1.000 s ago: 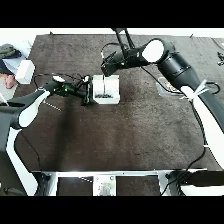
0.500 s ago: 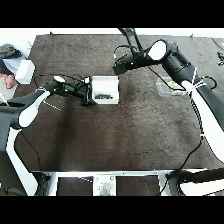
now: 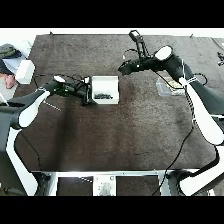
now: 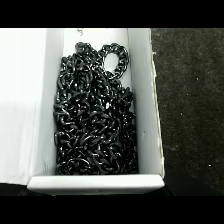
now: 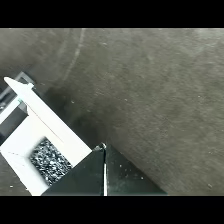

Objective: Fold the box and place the chain.

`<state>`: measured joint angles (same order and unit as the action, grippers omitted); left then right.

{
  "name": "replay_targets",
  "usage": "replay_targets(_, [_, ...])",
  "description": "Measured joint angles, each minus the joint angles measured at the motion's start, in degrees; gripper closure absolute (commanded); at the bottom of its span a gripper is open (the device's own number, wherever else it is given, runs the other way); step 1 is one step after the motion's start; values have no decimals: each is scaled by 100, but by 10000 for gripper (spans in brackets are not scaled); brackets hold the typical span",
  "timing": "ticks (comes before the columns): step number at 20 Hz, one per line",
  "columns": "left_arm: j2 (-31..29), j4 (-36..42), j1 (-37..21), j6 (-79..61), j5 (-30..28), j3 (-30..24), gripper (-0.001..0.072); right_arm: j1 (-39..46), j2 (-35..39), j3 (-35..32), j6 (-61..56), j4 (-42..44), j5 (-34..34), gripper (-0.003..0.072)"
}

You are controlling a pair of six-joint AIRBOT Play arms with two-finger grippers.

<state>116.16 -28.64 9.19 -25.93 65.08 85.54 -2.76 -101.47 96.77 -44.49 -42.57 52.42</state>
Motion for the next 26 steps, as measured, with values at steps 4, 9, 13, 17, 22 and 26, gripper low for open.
replay_targets(4, [0,0,0,-2,-7,0,506,212,-236,2,542,662,472,639])
replay_targets(9, [0,9,0,-2,-11,0,506,262,-313,4,866,870,984,636])
replay_targets(13, [0,17,0,-2,-13,0,506,232,-328,4,1047,911,1281,637])
replay_targets(17, [0,28,0,-4,-13,0,506,219,-328,37,1255,1165,929,637])
replay_targets(22, [0,33,0,-4,-13,0,506,131,-376,166,1421,1333,321,638])
replay_targets(26, [0,35,0,-4,-13,0,506,98,-750,461,1357,1132,376,636])
